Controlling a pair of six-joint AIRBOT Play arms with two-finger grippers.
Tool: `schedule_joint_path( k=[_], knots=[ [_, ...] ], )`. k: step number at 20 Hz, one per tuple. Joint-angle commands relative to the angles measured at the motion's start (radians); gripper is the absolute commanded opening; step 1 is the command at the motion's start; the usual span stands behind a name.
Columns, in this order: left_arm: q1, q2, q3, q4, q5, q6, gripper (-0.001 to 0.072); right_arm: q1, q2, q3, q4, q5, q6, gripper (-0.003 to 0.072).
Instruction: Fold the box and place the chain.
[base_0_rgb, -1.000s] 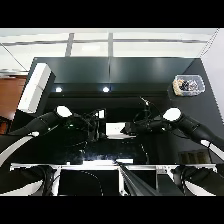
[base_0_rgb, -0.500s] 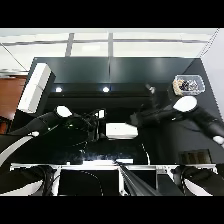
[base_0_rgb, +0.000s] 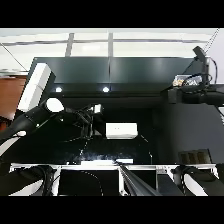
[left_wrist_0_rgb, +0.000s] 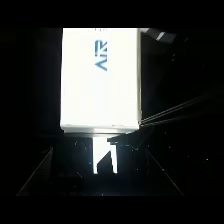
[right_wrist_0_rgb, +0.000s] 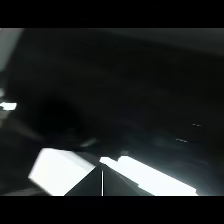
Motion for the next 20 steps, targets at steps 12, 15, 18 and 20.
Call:
schedule_joint_path(
  k=[12,15,18,20],
  knots=[
    [-0.217,-0.224,0.268,-0.040,0.064,-0.209,0.0712,-0.190,0.014,0.009,-0.244,0.046,0.101,0.0012],
    [-0.240,-0.238,0.268,-0.039,0.061,-0.209,0.0712,-0.190,0.014,0.009,-0.173,0.045,0.108,0.0012],
    [-0.246,-0.267,0.270,-0.036,0.061,-0.211,0.0712,-0.189,0.014,0.009,-0.132,0.041,0.106,0.0012],
    [-0.246,-0.276,0.270,-0.035,0.059,-0.212,0.0712,-0.189,0.014,0.009,-0.132,0.041,0.106,0.0012]
  ],
)
